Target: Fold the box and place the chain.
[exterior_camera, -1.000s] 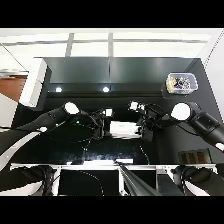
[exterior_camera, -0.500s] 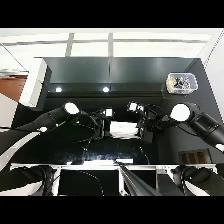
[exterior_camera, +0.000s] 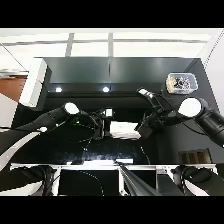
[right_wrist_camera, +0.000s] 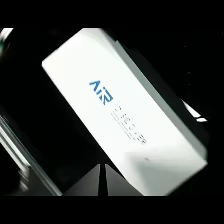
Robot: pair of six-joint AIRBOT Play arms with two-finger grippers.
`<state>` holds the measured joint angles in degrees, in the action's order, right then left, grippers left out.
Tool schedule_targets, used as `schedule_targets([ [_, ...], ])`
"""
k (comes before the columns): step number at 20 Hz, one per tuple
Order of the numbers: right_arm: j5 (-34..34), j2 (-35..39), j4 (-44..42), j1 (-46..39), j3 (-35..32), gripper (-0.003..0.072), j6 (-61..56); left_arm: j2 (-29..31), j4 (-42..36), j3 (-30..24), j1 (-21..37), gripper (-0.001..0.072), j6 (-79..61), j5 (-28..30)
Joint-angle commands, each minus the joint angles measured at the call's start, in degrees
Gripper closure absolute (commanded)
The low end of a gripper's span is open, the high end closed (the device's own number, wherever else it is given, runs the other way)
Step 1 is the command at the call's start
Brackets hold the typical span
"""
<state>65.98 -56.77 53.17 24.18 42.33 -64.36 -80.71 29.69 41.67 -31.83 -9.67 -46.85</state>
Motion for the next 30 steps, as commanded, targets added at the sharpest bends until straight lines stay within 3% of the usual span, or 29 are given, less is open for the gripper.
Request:
schedule_targets([
  [1,-8.0,0.1,-13.3,-0.3,-6.4,0.0646,-11.8,0.0,0.0,0.0,0.0,0.0227,0.0,0.0],
  [3,-11.5,0.1,-17.7,-0.3,-10.3,0.0646,-11.8,0.0,0.0,0.0,0.0,0.0228,0.0,0.0],
  [7,-16.3,0.0,-17.6,-0.3,-13.6,0.0645,-13.3,0.0,0.0,0.0,0.0,0.0227,0.0,0.0],
  [16,-16.8,-3.8,-16.4,-0.3,-13.8,0.0645,-13.4,0.0,0.0,0.0,0.0,0.0227,0.0,0.0],
  [20,-15.1,-3.3,-16.1,-0.7,-12.6,0.0645,-13.0,0.0,0.0,0.0,0.0,0.0228,0.0,0.0],
  [24,-7.0,0.4,-13.7,-5.2,-4.9,0.0645,-10.3,0.2,0.5,0.0,0.3,0.0223,0.0,-0.3],
  [25,-5.9,1.5,-11.8,-7.0,-2.9,0.0645,-10.4,0.6,1.5,0.0,0.7,0.0165,0.1,-0.3],
  [26,-5.1,2.4,-10.2,-8.9,-1.3,0.0645,-10.4,1.0,2.6,0.0,1.1,0.0034,1.2,-0.3],
  [27,-4.7,3.0,-9.2,-10.7,-0.1,0.0645,-10.4,1.4,3.8,0.0,1.5,-0.0005,3.0,-0.3],
  [30,-3.1,3.6,-8.3,-16.0,2.3,0.0645,-10.4,4.1,13.6,0.0,2.9,-0.0006,10.5,-2.9],
])
